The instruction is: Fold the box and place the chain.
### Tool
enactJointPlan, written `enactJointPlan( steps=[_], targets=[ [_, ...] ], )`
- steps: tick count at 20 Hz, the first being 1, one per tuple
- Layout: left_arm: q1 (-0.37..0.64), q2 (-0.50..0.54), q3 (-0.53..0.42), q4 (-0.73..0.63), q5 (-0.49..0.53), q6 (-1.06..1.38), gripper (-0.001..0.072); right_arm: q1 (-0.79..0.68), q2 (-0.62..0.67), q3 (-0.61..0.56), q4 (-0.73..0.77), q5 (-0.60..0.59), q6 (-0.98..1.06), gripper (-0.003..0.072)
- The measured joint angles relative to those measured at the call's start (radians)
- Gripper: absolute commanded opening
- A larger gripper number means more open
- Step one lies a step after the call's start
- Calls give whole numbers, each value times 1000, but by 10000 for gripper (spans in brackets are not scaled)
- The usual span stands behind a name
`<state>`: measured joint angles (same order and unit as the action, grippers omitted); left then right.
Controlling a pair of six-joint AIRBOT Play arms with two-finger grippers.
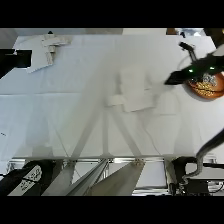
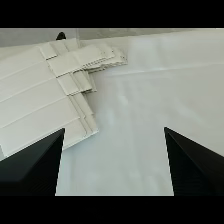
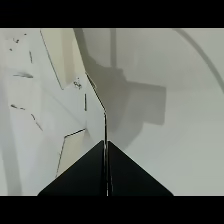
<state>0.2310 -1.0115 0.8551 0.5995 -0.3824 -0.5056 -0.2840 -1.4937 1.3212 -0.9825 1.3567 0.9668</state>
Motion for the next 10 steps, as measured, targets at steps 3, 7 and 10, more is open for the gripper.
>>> enactJointPlan(
  steps=[3, 7, 10],
  targets=[
    [0, 0, 0, 0, 0, 0, 696, 119, 39, 0, 76, -76, -40, 12],
    [0, 0, 0, 0, 0, 0, 696, 169, 113, -37, 158, -139, -116, 12],
    [0, 0, 0, 0, 0, 0, 696, 156, 212, -158, 209, -214, -209, 12]
  ],
)
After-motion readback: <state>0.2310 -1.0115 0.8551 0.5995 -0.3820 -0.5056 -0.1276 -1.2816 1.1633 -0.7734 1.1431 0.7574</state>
